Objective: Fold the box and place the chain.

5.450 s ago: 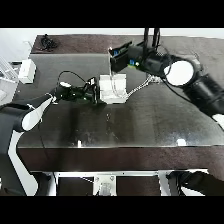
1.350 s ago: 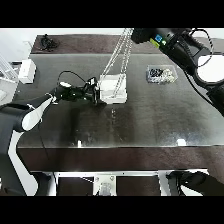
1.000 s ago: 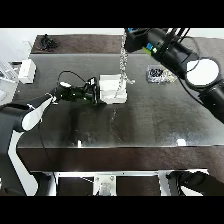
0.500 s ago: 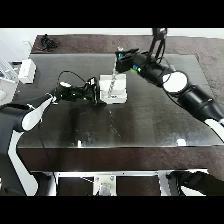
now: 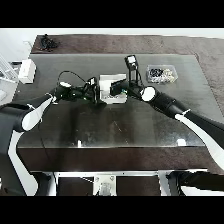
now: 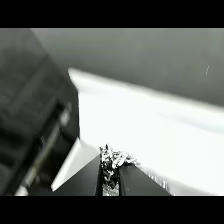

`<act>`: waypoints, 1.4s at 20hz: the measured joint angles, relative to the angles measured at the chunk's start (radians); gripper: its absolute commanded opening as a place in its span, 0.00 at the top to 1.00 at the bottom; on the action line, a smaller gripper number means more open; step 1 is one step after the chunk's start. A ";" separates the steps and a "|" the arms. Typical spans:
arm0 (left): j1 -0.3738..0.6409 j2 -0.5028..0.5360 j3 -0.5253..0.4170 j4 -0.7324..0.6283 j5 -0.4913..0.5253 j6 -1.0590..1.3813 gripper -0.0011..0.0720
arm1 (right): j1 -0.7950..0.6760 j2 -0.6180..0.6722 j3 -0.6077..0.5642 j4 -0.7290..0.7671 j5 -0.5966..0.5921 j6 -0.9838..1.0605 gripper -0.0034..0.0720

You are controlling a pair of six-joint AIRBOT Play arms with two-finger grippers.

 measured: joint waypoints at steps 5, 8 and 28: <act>0.000 0.000 0.000 0.000 0.000 0.000 0.35 | -0.032 -0.016 -0.034 -0.033 0.065 -0.005 0.48; 0.000 0.000 0.000 0.000 0.000 0.000 0.35 | -0.070 -0.016 -0.034 -0.040 0.083 -0.005 0.48; 0.000 0.000 0.000 0.000 0.000 0.000 0.35 | -0.436 -0.240 0.485 0.284 0.696 -0.584 0.95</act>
